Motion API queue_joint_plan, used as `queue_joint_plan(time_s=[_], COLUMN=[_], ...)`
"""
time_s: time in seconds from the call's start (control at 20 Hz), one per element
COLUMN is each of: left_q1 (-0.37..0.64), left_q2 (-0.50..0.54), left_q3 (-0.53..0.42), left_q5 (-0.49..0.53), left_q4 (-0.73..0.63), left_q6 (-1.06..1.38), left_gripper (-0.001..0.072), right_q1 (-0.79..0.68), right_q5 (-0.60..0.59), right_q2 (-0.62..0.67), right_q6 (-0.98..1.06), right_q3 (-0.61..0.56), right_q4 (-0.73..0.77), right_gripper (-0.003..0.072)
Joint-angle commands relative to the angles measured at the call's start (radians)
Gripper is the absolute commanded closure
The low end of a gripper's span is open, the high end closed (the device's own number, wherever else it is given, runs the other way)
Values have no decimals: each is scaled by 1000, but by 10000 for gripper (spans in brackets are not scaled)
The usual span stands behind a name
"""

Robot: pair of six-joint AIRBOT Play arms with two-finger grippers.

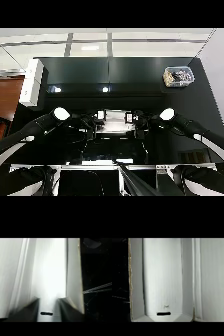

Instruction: Fold the box and place the chain.

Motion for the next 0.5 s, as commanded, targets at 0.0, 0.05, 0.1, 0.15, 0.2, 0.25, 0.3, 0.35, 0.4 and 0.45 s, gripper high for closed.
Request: queue_joint_plan(time_s=[0.0, 0.05, 0.1, 0.15, 0.2, 0.25, 0.3, 0.35, 0.4, 0.45], left_q1=[0, 0, 0, -1, -1, -1, 2, 8, 18, 31], left_q2=[-2, -2, -2, -2, -2, -2, -1, 1, 8, 24], left_q3=[1, 1, 1, 1, 1, 1, 1, 3, 6, 7], left_q5=[-1, -1, 0, -2, -2, -1, -2, -5, -20, -23], left_q4=[0, 0, -1, -4, -8, -8, -7, 2, 29, 55], left_q6=[2, 2, 2, 2, 2, -3, -7, -13, -41, -119], left_gripper=[339, 500, 600, 518, 340, 244, 380, 636, 681, 681], right_q1=[0, 0, 0, 0, 0, 0, 0, 0, 0, 0], right_q5=[0, 0, 0, 0, 0, 0, 0, 0, 0, 0], right_q2=[-1, -1, -1, -1, -1, -1, -1, -1, -1, -1], right_q6=[1, 1, 1, 1, 1, 1, 1, 1, 1, 1], right_q3=[0, 0, 0, 0, 0, 0, 0, 0, 0, 0], right_q4=[1, 1, 1, 1, 1, 1, 1, 1, 1, 1], right_gripper=[499, 499, 499, 499, 499, 499, 499, 499, 499, 499])
